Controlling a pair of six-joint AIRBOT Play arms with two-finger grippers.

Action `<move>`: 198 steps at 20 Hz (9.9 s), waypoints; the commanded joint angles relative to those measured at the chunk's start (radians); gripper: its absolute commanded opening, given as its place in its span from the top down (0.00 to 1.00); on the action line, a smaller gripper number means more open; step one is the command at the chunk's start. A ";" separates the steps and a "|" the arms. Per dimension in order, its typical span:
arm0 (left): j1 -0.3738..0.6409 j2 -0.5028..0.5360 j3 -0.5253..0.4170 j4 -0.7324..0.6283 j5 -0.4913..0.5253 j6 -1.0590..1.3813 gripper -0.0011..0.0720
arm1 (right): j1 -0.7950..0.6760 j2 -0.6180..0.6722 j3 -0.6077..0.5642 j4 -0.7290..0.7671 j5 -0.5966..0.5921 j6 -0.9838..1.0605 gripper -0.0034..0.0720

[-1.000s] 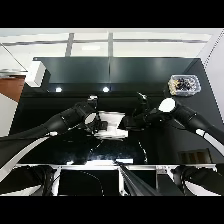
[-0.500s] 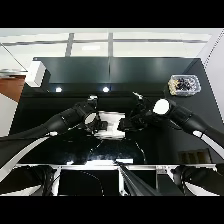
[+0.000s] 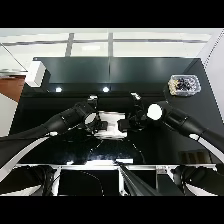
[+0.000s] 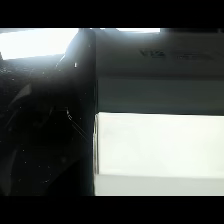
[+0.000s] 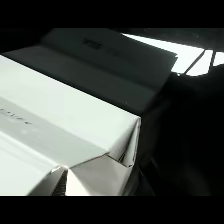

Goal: Fold the box and place the chain.

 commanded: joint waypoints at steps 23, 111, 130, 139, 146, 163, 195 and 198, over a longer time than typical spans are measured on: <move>0.001 0.000 0.000 0.002 0.004 0.000 0.95 | 0.210 -0.229 0.228 -0.381 0.208 0.544 0.55; 0.001 0.000 0.000 -0.002 0.030 0.000 0.94 | -0.724 0.089 0.204 -0.806 -0.071 0.179 0.00; 0.000 -0.001 0.000 -0.002 0.040 0.000 0.94 | -0.805 -0.484 0.552 -0.628 -0.058 0.094 0.69; 0.000 -0.001 0.000 -0.002 0.051 0.000 0.94 | -0.805 -0.307 0.679 -0.590 0.178 -0.143 0.92; 0.000 -0.001 0.000 -0.006 0.060 0.000 0.94 | -0.806 -0.055 0.859 -0.420 0.347 -0.259 0.92; 0.001 -0.001 0.000 -0.006 0.078 0.000 0.94 | -0.577 0.203 0.881 0.168 0.691 -0.412 0.92; 0.000 -0.001 0.000 -0.006 0.072 0.000 0.94 | -0.089 0.016 0.804 0.007 0.711 -0.352 0.92; 0.001 -0.001 0.000 -0.005 0.074 0.000 0.94 | -0.069 0.010 0.688 0.062 0.575 -0.363 0.92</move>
